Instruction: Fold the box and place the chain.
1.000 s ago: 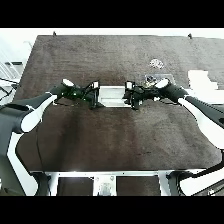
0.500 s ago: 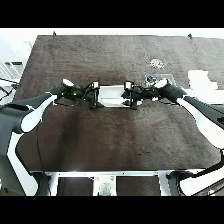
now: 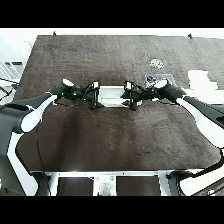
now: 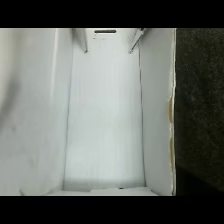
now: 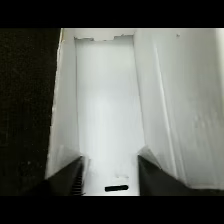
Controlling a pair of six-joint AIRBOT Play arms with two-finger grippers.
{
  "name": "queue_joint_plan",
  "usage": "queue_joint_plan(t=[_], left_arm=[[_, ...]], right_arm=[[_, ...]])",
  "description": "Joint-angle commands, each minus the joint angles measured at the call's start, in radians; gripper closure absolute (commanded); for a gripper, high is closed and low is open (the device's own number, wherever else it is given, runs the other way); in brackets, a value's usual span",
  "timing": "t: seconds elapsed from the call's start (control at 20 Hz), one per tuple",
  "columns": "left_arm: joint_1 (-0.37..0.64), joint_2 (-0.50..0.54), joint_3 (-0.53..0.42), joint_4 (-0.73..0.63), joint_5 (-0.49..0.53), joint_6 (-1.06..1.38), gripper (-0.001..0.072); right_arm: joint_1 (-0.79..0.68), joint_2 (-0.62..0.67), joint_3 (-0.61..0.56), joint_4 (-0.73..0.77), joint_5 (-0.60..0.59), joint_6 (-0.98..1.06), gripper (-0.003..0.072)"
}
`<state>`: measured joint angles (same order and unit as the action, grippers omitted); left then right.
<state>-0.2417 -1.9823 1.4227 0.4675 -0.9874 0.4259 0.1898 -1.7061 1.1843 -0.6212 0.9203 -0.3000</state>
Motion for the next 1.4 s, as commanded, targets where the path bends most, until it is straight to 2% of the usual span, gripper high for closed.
queue_joint_plan(t=[0.0,0.05,0.15,0.2,0.3,0.5,0.6,0.8,1.1,1.2,1.35], left_arm=[[0.0,0.0,0.0,0.0,0.002,0.0,0.0649],[0.0,0.0,0.0,0.0,0.002,0.0,0.065],[0.0,0.0,0.0,0.0,0.002,0.0,0.0649],[0.0,0.0,0.0,0.0,0.002,0.0,0.0649],[0.0,0.0,0.0,0.0,0.002,0.0,0.065],[0.0,0.0,0.0,0.0,0.002,0.0,0.065],[0.0,0.0,0.0,0.0,0.002,0.0,0.065],[0.0,0.0,0.0,0.0,0.001,0.0,0.065],[0.0,0.0,0.0,0.0,0.001,0.0,0.065],[0.0,0.0,0.0,0.0,0.001,0.0,0.065],[0.0,0.0,0.0,0.0,0.001,0.0,0.0649]], right_arm=[[-0.035,0.018,0.0,-0.074,-0.002,0.114,0.0471],[-0.049,0.034,0.0,-0.102,0.01,0.154,0.0547],[-0.076,0.076,0.0,-0.125,0.05,0.213,0.0562],[-0.092,0.104,0.0,-0.124,0.074,0.251,0.0613],[-0.126,0.164,0.0,-0.124,0.098,0.344,0.0669],[-0.248,0.239,0.0,-0.124,0.098,0.681,0.0669],[-0.316,0.232,-0.007,-0.124,0.098,0.894,0.067],[-0.369,0.172,-0.008,-0.124,0.099,1.135,0.0671],[-0.328,0.018,-0.008,-0.124,0.122,1.25,0.0671],[-0.279,-0.01,-0.008,-0.122,0.146,1.252,0.0671],[-0.183,-0.029,-0.008,-0.093,0.116,1.261,0.067]])
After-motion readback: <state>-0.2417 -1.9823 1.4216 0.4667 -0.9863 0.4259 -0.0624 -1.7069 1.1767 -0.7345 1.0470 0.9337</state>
